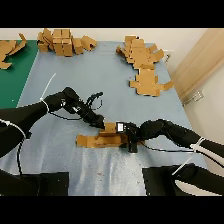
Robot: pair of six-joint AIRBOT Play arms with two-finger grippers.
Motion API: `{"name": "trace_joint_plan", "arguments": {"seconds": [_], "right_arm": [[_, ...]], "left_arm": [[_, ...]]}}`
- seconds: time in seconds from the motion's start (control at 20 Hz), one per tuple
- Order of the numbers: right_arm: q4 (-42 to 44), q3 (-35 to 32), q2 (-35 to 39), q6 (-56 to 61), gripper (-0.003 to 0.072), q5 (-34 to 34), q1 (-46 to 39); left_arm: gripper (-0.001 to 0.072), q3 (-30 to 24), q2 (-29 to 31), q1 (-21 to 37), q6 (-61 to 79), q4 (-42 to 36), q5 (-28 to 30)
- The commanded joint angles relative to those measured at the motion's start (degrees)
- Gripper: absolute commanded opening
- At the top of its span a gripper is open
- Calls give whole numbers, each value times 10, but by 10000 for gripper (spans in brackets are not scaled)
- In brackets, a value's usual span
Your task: Fold the box.
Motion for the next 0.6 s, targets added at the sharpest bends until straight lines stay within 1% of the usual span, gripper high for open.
{"name": "trace_joint_plan", "arguments": {"seconds": [0.0,0.1,0.3,0.55], "right_arm": [[0,0,0,0,500,0,0],[0,0,0,0,500,0,0],[0,0,0,0,500,0,0],[0,0,0,0,500,0,0]], "left_arm": [[12,23,1,9,49,-5,-34],[12,28,11,9,142,-6,-73],[11,26,36,18,192,5,-62],[11,17,76,68,257,-16,-54]]}}
